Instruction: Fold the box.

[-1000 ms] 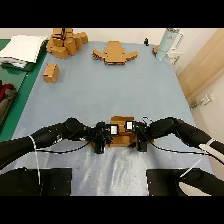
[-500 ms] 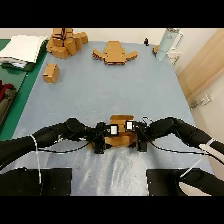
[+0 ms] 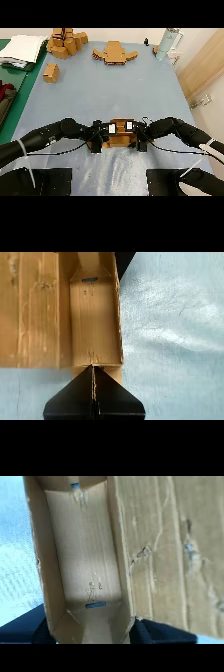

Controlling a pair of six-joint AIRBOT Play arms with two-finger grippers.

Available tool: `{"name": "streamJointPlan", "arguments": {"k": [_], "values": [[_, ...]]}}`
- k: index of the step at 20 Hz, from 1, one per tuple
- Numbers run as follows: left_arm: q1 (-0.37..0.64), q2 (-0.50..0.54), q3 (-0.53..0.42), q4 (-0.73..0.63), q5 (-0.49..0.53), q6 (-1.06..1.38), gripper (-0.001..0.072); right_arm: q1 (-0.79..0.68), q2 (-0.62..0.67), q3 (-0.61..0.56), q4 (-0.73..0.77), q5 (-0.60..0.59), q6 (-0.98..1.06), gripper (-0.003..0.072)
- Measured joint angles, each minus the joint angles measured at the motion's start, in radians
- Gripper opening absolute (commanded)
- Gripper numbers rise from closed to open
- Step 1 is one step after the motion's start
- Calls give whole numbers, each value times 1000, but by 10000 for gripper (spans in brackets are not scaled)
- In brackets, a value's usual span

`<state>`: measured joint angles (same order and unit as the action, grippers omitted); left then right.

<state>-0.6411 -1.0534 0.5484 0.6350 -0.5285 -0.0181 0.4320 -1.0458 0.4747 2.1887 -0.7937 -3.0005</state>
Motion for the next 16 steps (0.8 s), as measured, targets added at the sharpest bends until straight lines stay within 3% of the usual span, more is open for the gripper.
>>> {"name": "streamJointPlan", "arguments": {"k": [6, 8, 10, 13, 16], "values": [[18, 241, 0, 433, -132, -652, 13, 0, 0, 0, -1, 0, 0, 569], [74, 290, 0, 610, -224, -1008, 12, 0, 0, 0, -1, 0, 0, 568], [154, 306, -12, 700, -318, -1256, 12, 0, 0, 0, -2, 0, 0, 568], [256, 288, -53, 621, -369, -1373, 12, 0, 0, 0, -2, 0, 0, 568], [283, 223, -93, 469, -319, -1358, 12, 0, 0, 0, -2, 0, 0, 569]]}}
